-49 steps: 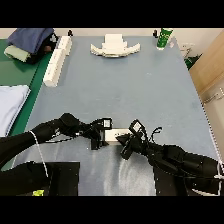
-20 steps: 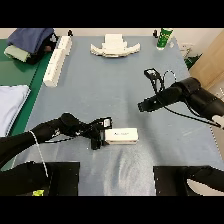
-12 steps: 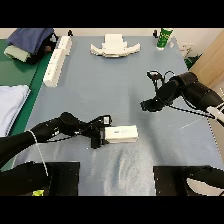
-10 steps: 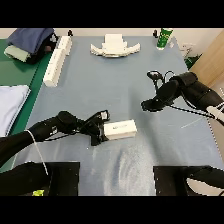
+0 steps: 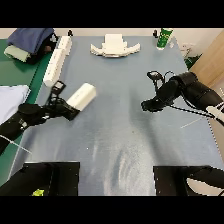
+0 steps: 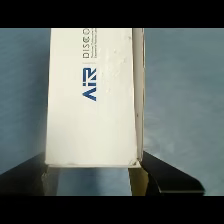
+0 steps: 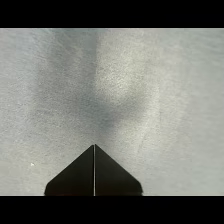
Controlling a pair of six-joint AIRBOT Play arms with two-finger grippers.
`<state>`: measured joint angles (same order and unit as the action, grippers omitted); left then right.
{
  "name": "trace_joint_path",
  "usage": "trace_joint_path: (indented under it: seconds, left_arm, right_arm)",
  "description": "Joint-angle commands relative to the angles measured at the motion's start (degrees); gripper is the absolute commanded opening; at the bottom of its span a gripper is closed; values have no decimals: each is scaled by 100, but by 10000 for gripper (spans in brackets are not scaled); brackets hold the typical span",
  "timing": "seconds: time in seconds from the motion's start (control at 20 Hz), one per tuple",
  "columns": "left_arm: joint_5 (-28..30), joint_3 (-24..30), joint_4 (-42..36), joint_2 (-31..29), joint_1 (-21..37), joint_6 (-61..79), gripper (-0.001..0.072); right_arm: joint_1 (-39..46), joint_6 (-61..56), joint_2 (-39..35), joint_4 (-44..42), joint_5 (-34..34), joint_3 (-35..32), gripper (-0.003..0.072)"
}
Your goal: Fold the box.
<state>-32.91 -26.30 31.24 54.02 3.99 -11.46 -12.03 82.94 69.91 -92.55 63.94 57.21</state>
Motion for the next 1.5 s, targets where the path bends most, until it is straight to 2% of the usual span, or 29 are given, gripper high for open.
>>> trace_joint_path:
  seconds: [0.0,0.1,0.2,0.35,0.45,0.8,1.0,1.45]
  left_arm:
    - [-208,-4,789,-85,1497,-597,471]
    - [-133,-7,798,-85,2041,-597,471]
    - [315,-7,802,-52,2387,-592,471]
    - [1259,-13,796,122,2457,-573,471]
    - [1587,-111,798,393,2376,-573,471]
    - [1631,-872,726,1534,1904,-601,471]
    - [1659,-1084,450,1812,1766,-599,471]
    - [1779,-1342,450,2288,1534,-597,471]
  right_arm:
    - [2,-2,2,-4,2,2,4]
    - [2,-2,2,-4,2,2,5]
    - [2,-2,2,-4,2,2,4]
    - [2,-2,2,-4,2,2,4]
    - [4,-2,2,-4,2,2,4]
    - [2,-2,2,-4,2,2,4]
    - [2,-2,2,-4,2,2,5]
    - [4,-2,2,-4,2,2,4]
